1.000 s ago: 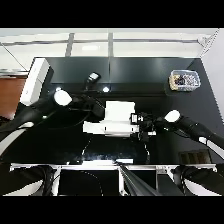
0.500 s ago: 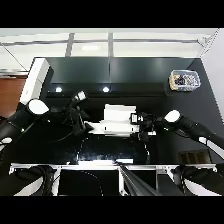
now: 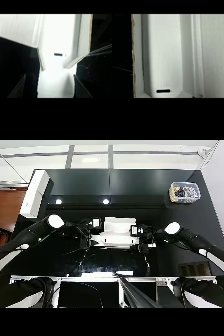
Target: Fold the box and place the chain.
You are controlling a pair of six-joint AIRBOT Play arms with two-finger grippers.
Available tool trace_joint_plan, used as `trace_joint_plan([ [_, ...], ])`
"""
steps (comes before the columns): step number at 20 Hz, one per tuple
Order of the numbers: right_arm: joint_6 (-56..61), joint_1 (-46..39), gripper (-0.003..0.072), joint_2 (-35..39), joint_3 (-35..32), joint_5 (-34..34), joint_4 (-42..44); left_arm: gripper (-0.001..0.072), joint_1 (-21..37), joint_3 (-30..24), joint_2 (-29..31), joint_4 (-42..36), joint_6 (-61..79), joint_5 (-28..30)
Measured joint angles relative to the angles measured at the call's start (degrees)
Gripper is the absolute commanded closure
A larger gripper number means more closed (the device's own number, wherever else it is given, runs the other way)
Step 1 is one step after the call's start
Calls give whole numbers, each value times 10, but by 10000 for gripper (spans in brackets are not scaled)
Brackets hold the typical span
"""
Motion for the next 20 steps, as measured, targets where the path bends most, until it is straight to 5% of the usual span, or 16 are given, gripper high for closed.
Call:
trace_joint_plan([
  [3,0,0,245,0,0,0,0,29,-12,3,-11,-20,21,-6],
  [4,0,0,246,0,0,0,0,126,-18,4,-12,-24,26,-10],
  [5,0,0,246,0,0,0,0,371,-22,5,-14,-28,29,-12],
  [6,0,0,246,0,0,0,0,434,-26,5,-15,-29,31,-13],
  [20,0,0,245,0,0,0,0,433,-55,6,-31,-72,39,15],
])
